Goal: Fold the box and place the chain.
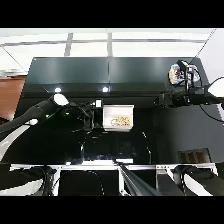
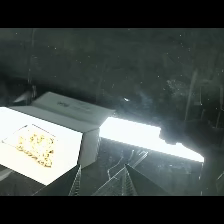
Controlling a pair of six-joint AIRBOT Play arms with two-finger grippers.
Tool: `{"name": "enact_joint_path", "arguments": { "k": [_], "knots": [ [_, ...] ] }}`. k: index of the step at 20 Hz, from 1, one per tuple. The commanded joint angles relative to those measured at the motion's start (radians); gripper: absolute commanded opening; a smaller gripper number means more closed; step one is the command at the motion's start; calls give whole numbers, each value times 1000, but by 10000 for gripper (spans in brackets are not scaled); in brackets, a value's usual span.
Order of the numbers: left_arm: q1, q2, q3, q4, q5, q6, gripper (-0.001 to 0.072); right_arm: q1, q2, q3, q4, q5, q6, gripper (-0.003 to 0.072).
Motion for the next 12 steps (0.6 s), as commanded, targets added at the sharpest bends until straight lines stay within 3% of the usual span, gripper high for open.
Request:
{"name": "enact_joint_path", "arguments": {
  "k": [1,12],
  "knots": [
    [-2,-43,20,-18,-11,16,713,0,0,-1,1,-10,0,331],
    [-45,-59,20,-41,7,28,713,0,0,-1,1,-34,0,331]
  ]
}}
